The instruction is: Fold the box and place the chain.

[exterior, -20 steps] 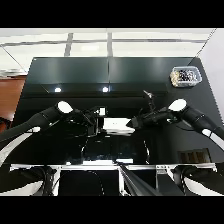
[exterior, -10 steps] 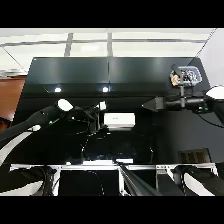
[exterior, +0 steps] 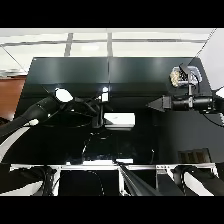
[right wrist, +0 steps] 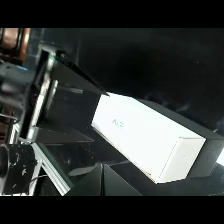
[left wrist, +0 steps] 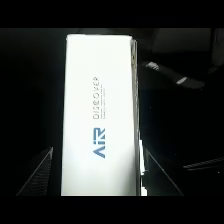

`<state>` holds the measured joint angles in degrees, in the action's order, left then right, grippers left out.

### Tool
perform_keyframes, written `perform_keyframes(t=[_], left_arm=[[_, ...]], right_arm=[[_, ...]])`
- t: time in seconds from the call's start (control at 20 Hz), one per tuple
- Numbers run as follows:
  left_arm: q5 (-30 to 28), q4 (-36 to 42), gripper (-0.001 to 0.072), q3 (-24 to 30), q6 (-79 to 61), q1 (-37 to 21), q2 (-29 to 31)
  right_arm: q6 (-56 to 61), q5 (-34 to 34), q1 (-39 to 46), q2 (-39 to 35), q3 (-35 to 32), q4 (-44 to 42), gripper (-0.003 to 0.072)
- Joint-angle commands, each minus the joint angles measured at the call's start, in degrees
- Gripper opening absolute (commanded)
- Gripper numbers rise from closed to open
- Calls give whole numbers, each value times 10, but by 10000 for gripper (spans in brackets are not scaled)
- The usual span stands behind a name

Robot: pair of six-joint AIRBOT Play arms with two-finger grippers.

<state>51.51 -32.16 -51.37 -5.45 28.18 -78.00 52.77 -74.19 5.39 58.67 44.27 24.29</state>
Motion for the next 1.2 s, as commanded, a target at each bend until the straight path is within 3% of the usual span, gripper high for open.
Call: perform_keyframes(t=[0.0, 0.15, 0.5, 1.15], left_arm=[[-26, 1, 709, -35, 39, 23, -9], [-24, 0, 708, -63, 89, 45, -51], [-3, -1, 708, -85, 120, 48, -109], [17, -6, 708, -96, 132, 62, -111]], right_arm=[[-3, 9, 2, -1, 0, 1, 25], [-8, 26, 17, -1, 0, 4, 25], [-10, 35, 138, -1, 0, 4, 26], [-22, 33, 156, -1, 0, 30, 25]])
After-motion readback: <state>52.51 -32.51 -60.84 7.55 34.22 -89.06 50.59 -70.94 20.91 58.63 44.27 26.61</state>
